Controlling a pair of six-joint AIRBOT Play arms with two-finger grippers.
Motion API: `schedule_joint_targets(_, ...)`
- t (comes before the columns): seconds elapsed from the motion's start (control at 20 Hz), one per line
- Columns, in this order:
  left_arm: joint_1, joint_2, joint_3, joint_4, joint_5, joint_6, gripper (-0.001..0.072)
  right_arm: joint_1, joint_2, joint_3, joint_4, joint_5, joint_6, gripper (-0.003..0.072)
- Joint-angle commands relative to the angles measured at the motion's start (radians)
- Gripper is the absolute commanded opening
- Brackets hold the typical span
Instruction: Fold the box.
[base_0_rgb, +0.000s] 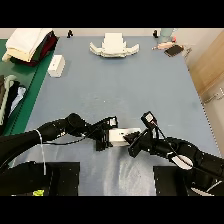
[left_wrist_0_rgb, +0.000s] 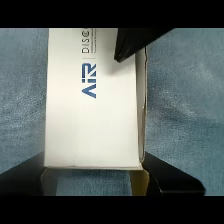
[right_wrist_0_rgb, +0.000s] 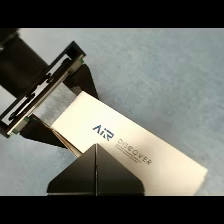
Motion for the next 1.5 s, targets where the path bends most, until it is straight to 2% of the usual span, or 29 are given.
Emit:
schedule_joint_targets(0.0,0.0,0.001,0.0,0.0,0.0,0.0,0.0525,0.038,-0.004,-0.014,0.0,-0.055,-0.116,0.0001)
schedule_joint_targets(0.1,0.0,0.001,0.0,0.0,0.0,0.0,0.0525,0.047,-0.004,-0.047,0.001,-0.112,-0.114,0.0001)
schedule_joint_targets(0.55,0.0,0.001,0.0,0.0,0.0,0.0,0.0525,0.047,-0.006,-0.087,-0.007,-0.231,-0.115,0.0001)
schedule_joint_targets(1.05,0.0,0.001,0.0,0.0,0.0,0.0,0.0525,0.058,-0.083,-0.113,-0.006,-0.27,-0.111,0.0001)
schedule_joint_targets(1.45,0.0,0.001,0.0,0.0,0.0,0.0,0.0525,0.096,-0.084,-0.128,0.006,-0.283,-0.09,0.0001)
